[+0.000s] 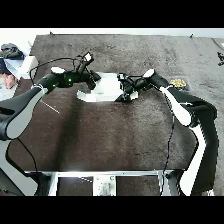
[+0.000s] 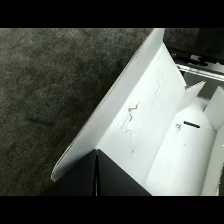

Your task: Fold the box and place the chain.

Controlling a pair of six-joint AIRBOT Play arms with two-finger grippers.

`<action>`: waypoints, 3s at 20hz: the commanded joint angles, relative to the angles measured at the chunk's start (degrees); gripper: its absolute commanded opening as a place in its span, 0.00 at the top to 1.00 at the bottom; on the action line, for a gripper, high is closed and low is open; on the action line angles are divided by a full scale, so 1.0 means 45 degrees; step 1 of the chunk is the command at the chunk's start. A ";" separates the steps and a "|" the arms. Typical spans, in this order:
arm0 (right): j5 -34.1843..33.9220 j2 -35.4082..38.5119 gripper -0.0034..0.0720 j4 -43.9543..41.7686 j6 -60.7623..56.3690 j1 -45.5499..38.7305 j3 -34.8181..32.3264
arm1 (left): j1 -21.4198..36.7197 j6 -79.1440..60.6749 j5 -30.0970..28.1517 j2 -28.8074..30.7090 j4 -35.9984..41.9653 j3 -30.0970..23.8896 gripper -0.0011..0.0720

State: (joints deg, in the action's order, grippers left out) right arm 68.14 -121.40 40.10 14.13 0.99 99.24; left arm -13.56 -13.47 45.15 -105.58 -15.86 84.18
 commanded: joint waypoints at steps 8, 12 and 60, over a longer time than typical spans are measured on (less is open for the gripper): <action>0.0005 -0.0010 0.45 0.0000 -0.0005 0.0000 -0.0005 | -0.0010 0.0442 0.0112 -0.0792 -0.0801 0.0112 0.97; 0.0005 -0.0010 0.45 0.0000 -0.0005 0.0000 -0.0005 | -0.0010 0.1234 -0.0155 -0.0801 -0.1666 0.0112 0.97; 0.0005 -0.0010 0.45 0.0000 -0.0005 0.0000 -0.0005 | -0.0311 0.1613 0.4167 -0.1423 -0.8519 0.2176 0.06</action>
State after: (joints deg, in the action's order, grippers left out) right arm 68.14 -121.43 40.12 14.13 0.97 99.22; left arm -14.59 -7.07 64.88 -111.94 -54.85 94.41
